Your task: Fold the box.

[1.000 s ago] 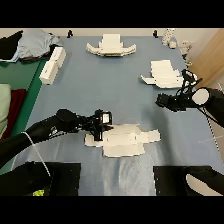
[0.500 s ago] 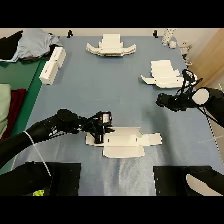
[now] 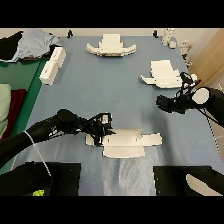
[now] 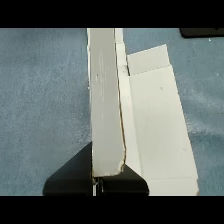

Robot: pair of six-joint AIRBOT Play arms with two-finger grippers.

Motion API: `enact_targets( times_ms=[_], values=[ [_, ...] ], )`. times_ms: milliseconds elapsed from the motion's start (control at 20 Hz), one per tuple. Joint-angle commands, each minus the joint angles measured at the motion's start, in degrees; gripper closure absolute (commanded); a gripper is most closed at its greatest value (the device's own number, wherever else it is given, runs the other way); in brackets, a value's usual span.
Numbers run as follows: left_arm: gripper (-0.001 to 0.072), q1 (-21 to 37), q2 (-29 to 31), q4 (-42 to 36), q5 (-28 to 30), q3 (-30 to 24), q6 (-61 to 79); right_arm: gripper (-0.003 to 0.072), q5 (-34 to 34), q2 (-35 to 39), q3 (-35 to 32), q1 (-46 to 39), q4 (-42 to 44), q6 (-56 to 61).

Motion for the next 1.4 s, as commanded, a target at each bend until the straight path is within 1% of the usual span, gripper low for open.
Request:
enact_targets(
  times_ms=[0, 150, 300, 450, 550, 650, 700, 800, 900, 950, 1000, 1050, 1100, 1200, 1350],
  values=[
    [0.0696, 0.04, 0.00, -0.11, -0.24, 0.02, 0.02, 0.0684, 7.93, 0.28, 0.04, 2.16, 0.42, 0.02],
    [0.0696, 0.04, 0.00, -0.11, -0.15, 0.02, 0.02, 0.0684, 14.95, 2.45, 0.02, 8.68, 0.11, 4.39],
    [0.0696, 0.04, 0.00, -0.11, -0.22, 0.02, 0.02, 0.0685, 18.32, 7.43, 0.02, 15.54, -2.25, 11.41],
    [0.0696, 0.04, 0.00, -0.11, -0.17, 0.02, 0.02, 0.0684, 22.51, 11.61, 0.02, 22.97, -2.49, 12.11],
    [0.0696, 0.04, 0.00, -0.11, -0.26, 0.02, 0.02, 0.0684, 23.78, 12.48, -0.57, 28.96, -5.01, 11.69],
    [0.0696, 0.04, 0.00, -0.11, -0.22, 0.02, 0.02, 0.0684, 23.32, 12.76, -2.60, 35.34, -6.38, 10.36],
    [0.0696, 0.04, 0.00, -0.11, -0.22, 0.02, 0.02, 0.0684, 22.10, 12.76, -4.02, 38.53, -6.40, 7.65],
    [0.0696, 0.04, 0.00, -0.11, -0.22, 0.02, 0.02, 0.0684, 15.91, 12.74, -7.34, 45.38, -6.58, -1.16],
    [0.0696, 0.04, 0.00, -0.11, -0.24, 0.02, 0.02, 0.0672, 9.11, 12.70, -10.25, 51.17, -6.75, -14.58],
    [0.0696, 0.04, 0.00, -0.11, -0.22, 0.02, 0.02, 0.0540, 6.95, 12.33, -11.06, 53.24, -6.84, -20.76],
    [0.0696, 0.04, 0.00, -0.11, -0.22, 0.02, 0.02, 0.0291, 5.20, 11.63, -11.34, 54.40, -7.02, -23.91],
    [0.0695, 0.04, 0.00, -0.11, -0.22, 0.02, 0.02, 0.0182, 4.07, 10.86, -11.32, 54.88, -7.21, -24.94],
    [0.0696, 0.04, 0.00, -0.11, -0.22, 0.02, 0.02, 0.0133, 3.28, 10.12, -11.32, 54.97, -7.32, -26.12],
    [0.0696, 0.04, 0.00, -0.13, -0.22, 0.02, 0.02, 0.0091, 2.64, 8.90, -11.34, 54.97, -7.78, -29.75],
    [0.0696, 0.04, 0.00, -0.11, -0.15, 0.02, 0.02, 0.0092, 1.86, 7.85, -11.34, 54.97, -8.28, -33.51]
  ],
)
